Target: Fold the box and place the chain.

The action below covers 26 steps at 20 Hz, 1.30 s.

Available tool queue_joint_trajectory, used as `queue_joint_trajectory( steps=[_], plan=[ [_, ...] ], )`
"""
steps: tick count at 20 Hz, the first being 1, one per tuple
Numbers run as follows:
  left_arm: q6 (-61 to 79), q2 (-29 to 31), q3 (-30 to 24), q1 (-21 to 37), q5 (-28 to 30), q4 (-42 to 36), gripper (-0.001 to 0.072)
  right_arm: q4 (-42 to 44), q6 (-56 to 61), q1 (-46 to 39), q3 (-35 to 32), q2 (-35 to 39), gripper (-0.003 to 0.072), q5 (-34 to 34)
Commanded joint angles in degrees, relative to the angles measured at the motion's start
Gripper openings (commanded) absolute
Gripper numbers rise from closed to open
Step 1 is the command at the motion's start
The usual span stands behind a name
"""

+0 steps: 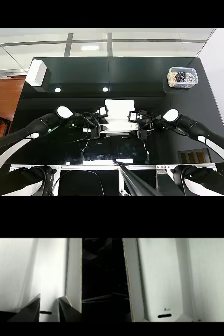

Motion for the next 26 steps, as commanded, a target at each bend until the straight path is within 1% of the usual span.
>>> queue_joint_trajectory(
  steps=[1,2,3,4,5,6,7,9,10,12,14,16,18,19,20,22,23,24,26],
  plan=[
    [0.0,-0.04,0.07,-0.04,-0.07,0.15,0.0257,0.04,0.04,0.04,-0.02,0.0,0.0428,0.04],
    [0.0,-0.04,0.07,-0.04,-0.07,0.15,0.0323,0.04,0.04,0.04,-0.02,0.0,0.0429,0.04],
    [0.0,-0.04,0.07,-0.02,-0.04,0.15,0.0446,0.04,0.04,0.04,-0.02,0.0,0.0429,0.04],
    [0.0,-0.04,0.07,0.02,-0.04,0.35,0.0512,0.04,0.04,0.04,-0.02,0.0,0.0429,0.04],
    [-0.07,0.02,0.09,0.04,0.09,0.76,0.0454,0.04,0.04,0.04,-0.02,0.0,0.0428,0.04],
    [-0.66,0.42,0.09,0.17,-0.17,1.42,0.0209,0.04,0.04,0.04,-0.02,0.0,0.0428,0.04],
    [-1.66,1.29,0.2,0.52,-1.2,2.51,0.0035,0.04,0.04,0.04,-0.02,0.0,0.0429,0.04],
    [-7.19,4.63,0.31,2.36,-4.39,5.35,0.0026,0.04,0.04,0.04,-0.02,0.0,0.0428,0.04],
    [-12.15,6.8,0.31,3.8,-5.88,7.5,0.0026,0.04,0.04,0.04,-0.02,0.0,0.0429,0.04],
    [-28.15,11.72,0.31,8.48,-7.65,12.92,0.0026,0.04,0.04,0.04,-0.02,0.0,0.0428,0.04],
    [-38.18,15.98,0.26,14.53,-10.19,20.65,0.0026,0.04,0.04,0.04,-0.02,0.0,0.0429,0.04],
    [-49.24,16.96,0.2,21.35,-15.04,25.68,0.0027,0.04,0.04,0.04,-0.02,0.0,0.0429,0.04],
    [-66.14,14.78,0.17,29.35,-19.54,27.56,0.0027,0.04,0.04,0.04,-0.02,0.0,0.0429,0.04],
    [-73.83,12.85,0.04,33.48,-22.25,26.67,0.0027,0.04,0.04,0.04,-0.02,0.0,0.0428,0.04],
    [-75.97,10.88,-0.63,36.96,-23.85,23.28,0.0027,0.04,0.04,0.04,-0.02,0.0,0.0429,0.04],
    [-73.26,6.99,-3.76,42.18,-25.0,12.7,0.0027,0.04,0.04,0.04,-0.02,0.0,0.0429,0.04],
    [-71.76,4.83,-5.2,43.36,-25.68,8.61,0.0027,0.04,0.04,0.04,-0.02,0.0,0.0428,0.04],
    [-71.47,2.78,-6.03,43.28,-26.21,6.91,0.0026,0.04,0.04,0.04,-0.02,0.0,0.0429,0.04],
    [-71.12,-1.25,-6.27,40.41,-26.51,6.82,0.0026,0.04,0.04,0.04,-0.02,0.0,0.0429,0.04]
  ],
)
